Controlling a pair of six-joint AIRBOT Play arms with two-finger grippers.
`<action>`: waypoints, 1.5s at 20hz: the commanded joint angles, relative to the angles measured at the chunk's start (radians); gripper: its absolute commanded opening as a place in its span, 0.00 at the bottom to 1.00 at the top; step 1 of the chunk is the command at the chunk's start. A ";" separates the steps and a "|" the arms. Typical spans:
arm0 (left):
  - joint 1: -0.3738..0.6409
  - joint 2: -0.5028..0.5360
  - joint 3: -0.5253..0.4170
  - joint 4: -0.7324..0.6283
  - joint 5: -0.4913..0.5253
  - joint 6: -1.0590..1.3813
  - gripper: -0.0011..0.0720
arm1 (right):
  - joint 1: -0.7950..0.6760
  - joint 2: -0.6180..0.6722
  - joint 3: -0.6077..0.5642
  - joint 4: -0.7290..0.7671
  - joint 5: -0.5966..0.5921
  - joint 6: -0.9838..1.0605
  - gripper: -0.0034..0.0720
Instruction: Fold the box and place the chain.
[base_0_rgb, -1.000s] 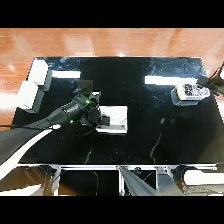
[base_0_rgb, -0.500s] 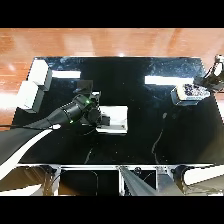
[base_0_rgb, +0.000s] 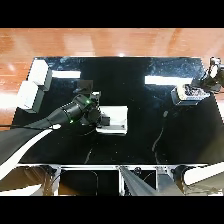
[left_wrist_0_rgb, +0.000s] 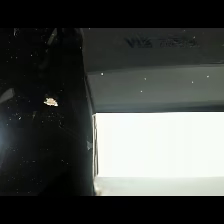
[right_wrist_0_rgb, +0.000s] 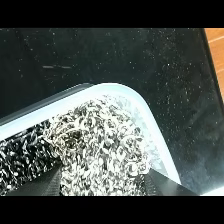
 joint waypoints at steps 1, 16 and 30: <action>0.000 0.000 0.000 0.000 0.005 0.000 0.04 | 0.001 -0.025 0.023 0.000 -0.007 -0.003 0.82; 0.000 0.000 0.000 0.003 0.002 0.000 0.04 | 0.003 0.079 0.040 0.026 0.123 -0.074 0.07; 0.000 0.000 0.000 0.002 -0.006 0.000 0.04 | 0.008 0.238 0.085 0.108 0.184 -0.153 0.07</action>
